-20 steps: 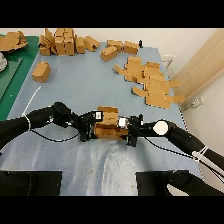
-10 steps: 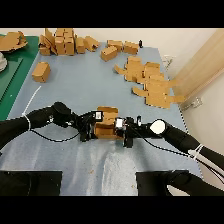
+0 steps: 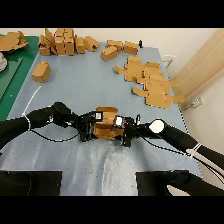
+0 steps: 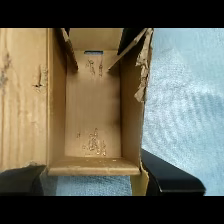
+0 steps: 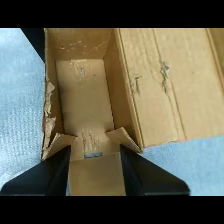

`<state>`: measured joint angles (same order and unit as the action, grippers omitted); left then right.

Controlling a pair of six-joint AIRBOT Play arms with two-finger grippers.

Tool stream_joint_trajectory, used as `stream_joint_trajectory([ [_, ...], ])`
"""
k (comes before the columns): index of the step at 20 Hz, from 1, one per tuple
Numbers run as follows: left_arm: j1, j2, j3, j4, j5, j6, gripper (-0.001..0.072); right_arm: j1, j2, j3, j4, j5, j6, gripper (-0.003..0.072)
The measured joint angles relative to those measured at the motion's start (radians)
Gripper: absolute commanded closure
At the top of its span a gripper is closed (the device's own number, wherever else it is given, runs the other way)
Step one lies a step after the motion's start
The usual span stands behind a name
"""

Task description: Fold the box.

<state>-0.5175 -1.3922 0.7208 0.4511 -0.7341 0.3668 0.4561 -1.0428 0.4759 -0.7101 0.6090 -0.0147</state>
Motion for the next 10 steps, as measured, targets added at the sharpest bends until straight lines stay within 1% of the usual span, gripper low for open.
stream_joint_trajectory([
  [6, 0.000, 0.000, 0.000, 0.000, 0.000, 0.000, 0.0187, 0.000, -0.003, 0.000, 0.011, 0.008, -0.005, 0.0165],
  [7, 0.000, 0.000, 0.000, 0.000, 0.000, 0.000, 0.0187, 0.000, -0.003, -0.001, 0.010, 0.008, -0.005, 0.0179],
  [8, 0.000, 0.000, 0.000, -0.001, 0.000, 0.000, 0.0187, 0.000, -0.003, -0.001, 0.008, 0.009, -0.005, 0.0232],
  [9, 0.000, 0.000, 0.000, -0.001, 0.000, 0.000, 0.0187, -0.001, -0.002, -0.001, 0.004, 0.010, -0.003, 0.0329],
  [10, 0.000, 0.000, 0.000, -0.001, 0.000, -0.001, 0.0187, -0.003, 0.004, -0.001, -0.012, 0.014, 0.021, 0.0331],
])
